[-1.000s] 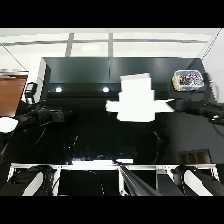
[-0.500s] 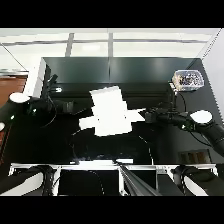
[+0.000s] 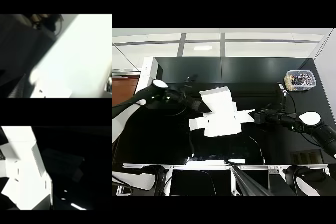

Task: Fold the box and place the chain.

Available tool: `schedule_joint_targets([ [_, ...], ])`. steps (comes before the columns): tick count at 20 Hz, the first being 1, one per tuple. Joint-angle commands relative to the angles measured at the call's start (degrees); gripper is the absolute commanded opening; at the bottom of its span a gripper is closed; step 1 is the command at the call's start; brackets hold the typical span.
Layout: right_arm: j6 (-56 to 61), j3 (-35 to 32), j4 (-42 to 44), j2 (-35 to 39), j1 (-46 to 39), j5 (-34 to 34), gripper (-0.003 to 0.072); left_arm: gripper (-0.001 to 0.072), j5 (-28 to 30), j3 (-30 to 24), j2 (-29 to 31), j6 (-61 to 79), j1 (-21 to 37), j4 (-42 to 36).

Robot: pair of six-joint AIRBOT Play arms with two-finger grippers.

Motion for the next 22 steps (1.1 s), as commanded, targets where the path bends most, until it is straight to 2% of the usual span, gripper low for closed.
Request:
schedule_joint_targets([
  [1, 0.2, 0.0, 0.0, 0.0, 0.1, -0.2, 0.0014, 0.0696, -1.8, 5.3, -4.8, 2.9, -2.8, 1.6],
  [2, 0.2, 0.0, 0.0, 0.1, 0.1, -0.2, 0.0015, 0.0653, -2.0, 6.6, -5.5, 3.1, -3.2, 3.4],
  [5, 0.2, 0.0, 0.0, 0.1, 0.1, -0.4, 0.0015, 0.0365, -5.2, 8.7, -6.2, 7.4, -3.3, 6.1],
  [7, 0.2, 0.0, -0.4, 0.1, 0.1, -0.4, 0.0015, 0.0230, -8.0, 9.2, -6.2, 9.0, -2.7, 5.9],
  [9, 0.2, 0.0, -0.4, 0.1, 0.1, 0.1, 0.0015, 0.0214, -10.0, 9.5, -6.2, 9.1, -1.8, 5.9],
  [11, 0.2, 0.0, -1.5, 0.1, 0.1, 0.3, 0.0015, 0.0109, -10.7, 9.5, -6.2, 9.3, -1.1, 5.9],
  [12, 0.2, 0.0, -2.3, 0.1, 0.1, 0.3, 0.0015, 0.0102, -10.7, 9.5, -6.2, 9.4, -0.9, 5.9],
  [13, 0.2, 0.0, -2.9, 0.1, 0.1, 0.4, 0.0015, 0.0029, -10.7, 9.5, -6.2, 10.4, -0.9, 5.9],
  [16, 0.2, 0.0, -3.0, 0.1, -0.2, 0.4, 0.0028, 0.0028, -10.4, 9.5, -6.1, 10.9, -1.0, 6.0],
  [17, 0.2, 0.2, -3.1, 0.1, -1.1, 1.3, 0.0263, 0.0026, -10.5, 9.5, -5.9, 10.3, -1.0, 6.4],
  [18, 0.1, 1.0, -3.3, 0.1, -2.6, 3.5, 0.0591, 0.0024, -10.5, 9.5, -5.4, 8.7, -1.0, 7.2],
  [19, 0.1, 2.6, -4.4, 0.1, -4.5, 6.8, 0.0631, 0.0024, -10.9, 9.4, -4.6, 6.9, -1.3, 8.7],
  [22, -0.1, 12.0, -13.7, 0.1, -10.3, 20.5, 0.0630, 0.0023, -11.3, 7.5, -0.8, 7.1, -2.6, 10.2],
])
